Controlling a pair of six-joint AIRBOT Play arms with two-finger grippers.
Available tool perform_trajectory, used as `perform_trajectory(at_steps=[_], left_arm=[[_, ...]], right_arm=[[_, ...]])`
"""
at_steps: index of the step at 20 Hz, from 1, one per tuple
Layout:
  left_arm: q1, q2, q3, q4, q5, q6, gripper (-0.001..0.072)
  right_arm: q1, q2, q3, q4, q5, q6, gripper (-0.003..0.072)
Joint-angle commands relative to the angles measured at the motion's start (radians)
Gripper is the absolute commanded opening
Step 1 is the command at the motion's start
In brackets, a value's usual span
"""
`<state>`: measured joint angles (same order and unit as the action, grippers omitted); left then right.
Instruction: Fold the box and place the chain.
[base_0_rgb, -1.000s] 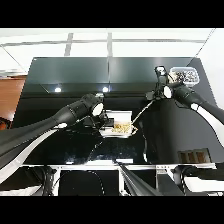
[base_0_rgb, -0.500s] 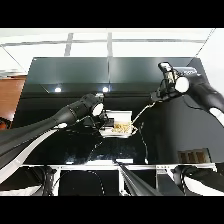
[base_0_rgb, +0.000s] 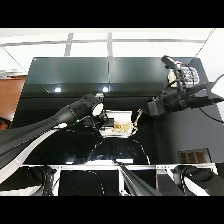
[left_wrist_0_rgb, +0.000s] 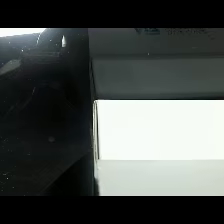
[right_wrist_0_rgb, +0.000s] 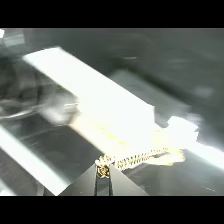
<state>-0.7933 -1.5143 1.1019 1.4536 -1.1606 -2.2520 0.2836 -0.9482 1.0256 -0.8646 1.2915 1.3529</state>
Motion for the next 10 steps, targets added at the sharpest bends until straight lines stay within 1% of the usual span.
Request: perform_trajectory(at_steps=[1, 4, 6, 8, 10], left_arm=[[0.001, 0.0, 0.0, 0.0, 0.0, 0.0, 0.0029], [0.001, 0.0, 0.0, 0.0, -0.001, 0.0, 0.0029], [0.0, 0.0, 0.0, -0.001, -0.001, 0.0, 0.0029], [0.0, 0.0, 0.0, 0.0, -0.001, 0.0, 0.0029], [0.001, 0.0, 0.0, 0.0, -0.001, 0.0, 0.0029]], right_arm=[[0.104, -0.03, -0.003, 0.101, -0.034, -0.046, 0.0021], [0.178, -0.116, -0.025, 0.092, -0.11, -0.056, 0.0021], [0.186, -0.157, -0.026, 0.083, -0.14, -0.057, 0.0021], [0.186, -0.167, -0.026, 0.081, -0.167, -0.057, 0.0026], [0.171, -0.166, -0.024, 0.075, -0.152, -0.047, 0.0303]])
